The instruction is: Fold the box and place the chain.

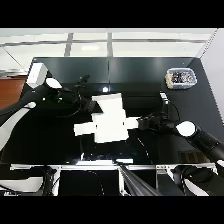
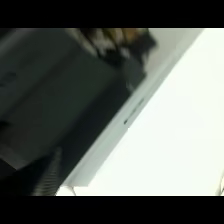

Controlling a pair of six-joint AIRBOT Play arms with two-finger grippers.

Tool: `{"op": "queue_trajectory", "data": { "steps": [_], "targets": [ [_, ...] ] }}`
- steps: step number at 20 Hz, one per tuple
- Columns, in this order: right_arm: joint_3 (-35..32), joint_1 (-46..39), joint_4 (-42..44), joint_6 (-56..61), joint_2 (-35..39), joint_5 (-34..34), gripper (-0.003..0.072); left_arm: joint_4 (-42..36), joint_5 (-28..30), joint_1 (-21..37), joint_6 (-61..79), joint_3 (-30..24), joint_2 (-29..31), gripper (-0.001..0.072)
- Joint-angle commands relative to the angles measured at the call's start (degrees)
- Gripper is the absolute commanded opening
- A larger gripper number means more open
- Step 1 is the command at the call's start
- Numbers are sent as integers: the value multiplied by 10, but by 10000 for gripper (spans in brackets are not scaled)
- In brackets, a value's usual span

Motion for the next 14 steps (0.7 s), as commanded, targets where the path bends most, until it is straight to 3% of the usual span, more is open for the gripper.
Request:
{"op": "queue_trajectory", "data": {
  "steps": [1, 2, 5, 8, 10, 12, 13, 14],
  "targets": [
    [0, 1, 0, 0, 0, 0, 15, -10, -53, -6, 98, 9, -27, 382],
    [0, 1, 0, 0, 0, 0, 16, -9, -61, -5, 125, 9, -27, 327],
    [0, 1, 0, 0, 0, 3, 15, 9, -68, -7, 153, 9, -27, 262],
    [0, 1, 0, 0, 0, 5, 15, 57, -76, -10, 162, 9, -27, 255],
    [0, 1, 0, 0, 0, 6, 15, 63, -77, -9, 174, 10, -27, 131],
    [0, 1, 0, 0, 0, 8, 15, 62, -75, -9, 193, 14, -27, 99],
    [0, 1, 1, 0, 0, 10, 16, 61, -75, -9, 196, 16, -27, 40],
    [0, 1, 0, 0, 0, 11, 16, 61, -76, -9, 201, 19, -27, 39]
  ]
}}
